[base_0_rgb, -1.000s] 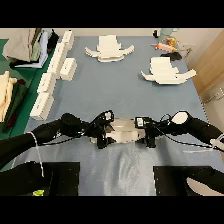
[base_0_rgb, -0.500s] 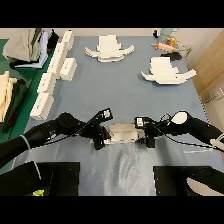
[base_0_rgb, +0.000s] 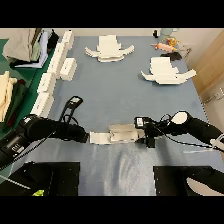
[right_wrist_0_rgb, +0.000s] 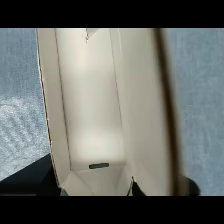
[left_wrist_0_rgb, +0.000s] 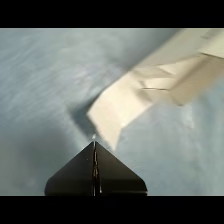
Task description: Fold the box.
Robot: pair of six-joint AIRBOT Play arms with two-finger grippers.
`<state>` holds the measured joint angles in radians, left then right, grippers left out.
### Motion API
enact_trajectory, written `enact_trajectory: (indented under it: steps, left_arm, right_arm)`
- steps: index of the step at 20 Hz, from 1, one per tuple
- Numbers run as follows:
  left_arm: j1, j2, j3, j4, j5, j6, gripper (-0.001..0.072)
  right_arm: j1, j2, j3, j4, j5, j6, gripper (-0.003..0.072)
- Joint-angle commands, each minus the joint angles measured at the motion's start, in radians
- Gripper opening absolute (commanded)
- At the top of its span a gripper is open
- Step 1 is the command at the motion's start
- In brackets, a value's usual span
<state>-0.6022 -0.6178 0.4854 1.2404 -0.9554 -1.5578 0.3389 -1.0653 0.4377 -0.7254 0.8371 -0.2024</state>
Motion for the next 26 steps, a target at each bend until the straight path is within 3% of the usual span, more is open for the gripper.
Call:
enact_trajectory:
  steps: [1, 6, 10, 12, 19, 26]
  left_arm:
    - [0.082, 0.0, -0.034, 0.069, -0.057, -0.249, 0.0017]
    - [0.075, -0.128, -0.13, -0.147, 0.135, -0.183, 0.0017]
    - [-0.004, -0.218, -0.134, -0.404, 0.311, -0.012, 0.0017]
    - [-0.047, -0.24, -0.133, -0.47, 0.366, 0.034, 0.0017]
    - [-0.14, -0.233, -0.113, -0.62, 0.392, 0.188, 0.0018]
    - [-0.138, -0.234, -0.102, -0.634, 0.406, 0.208, 0.002]
  right_arm:
    - [-0.001, 0.0, 0.0, 0.0, 0.0, 0.0, 0.0406]
    - [-0.001, 0.0, 0.0, 0.0, 0.0, 0.0, 0.0407]
    - [-0.001, 0.0, 0.0, 0.0, 0.0, 0.0, 0.0407]
    - [-0.001, 0.0, 0.0, 0.0, 0.0, 0.0, 0.0406]
    - [-0.001, 0.0, 0.0, 0.0, 0.0, 0.0, 0.0406]
    - [-0.001, 0.0, 0.0, 0.0, 0.0, 0.0, 0.0406]
